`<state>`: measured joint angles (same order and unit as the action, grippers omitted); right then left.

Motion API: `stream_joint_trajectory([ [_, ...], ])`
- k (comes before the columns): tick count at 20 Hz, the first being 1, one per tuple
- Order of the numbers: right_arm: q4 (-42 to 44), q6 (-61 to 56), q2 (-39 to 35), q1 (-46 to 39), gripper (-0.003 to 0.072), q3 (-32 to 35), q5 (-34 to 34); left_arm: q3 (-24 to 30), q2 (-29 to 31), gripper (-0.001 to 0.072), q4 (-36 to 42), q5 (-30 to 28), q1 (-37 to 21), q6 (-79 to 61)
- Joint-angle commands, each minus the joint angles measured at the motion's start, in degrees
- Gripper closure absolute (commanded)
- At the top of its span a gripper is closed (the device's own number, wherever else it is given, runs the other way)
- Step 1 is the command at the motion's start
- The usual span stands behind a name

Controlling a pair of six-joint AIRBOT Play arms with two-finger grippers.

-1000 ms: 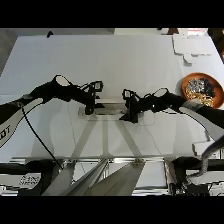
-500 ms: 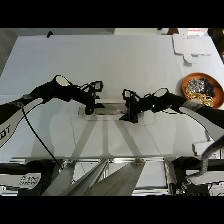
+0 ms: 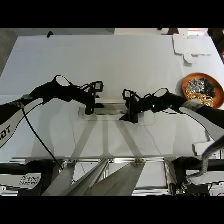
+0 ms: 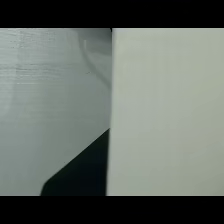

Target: Fold the box and place the chain.

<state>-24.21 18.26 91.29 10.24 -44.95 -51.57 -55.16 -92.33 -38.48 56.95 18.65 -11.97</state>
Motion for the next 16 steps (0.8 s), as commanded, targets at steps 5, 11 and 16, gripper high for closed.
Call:
stream_joint_trajectory([
  [5, 0.0, 0.0, 0.0, 0.0, 0.0226, 0.0, -0.1, -0.1, 2.6, 0.021, 1.0, 0.3, -0.4, 0.7],
  [11, 0.0, 0.0, 0.0, 0.0, 0.0226, 0.0, -0.2, -0.1, 11.6, 0.0211, -11.8, 0.8, -6.5, 9.6],
  [16, 0.0, 0.0, 0.0, 0.0, 0.0226, 0.0, -0.1, -0.1, 18.3, 0.0464, -17.4, 8.7, -7.6, 22.0],
])
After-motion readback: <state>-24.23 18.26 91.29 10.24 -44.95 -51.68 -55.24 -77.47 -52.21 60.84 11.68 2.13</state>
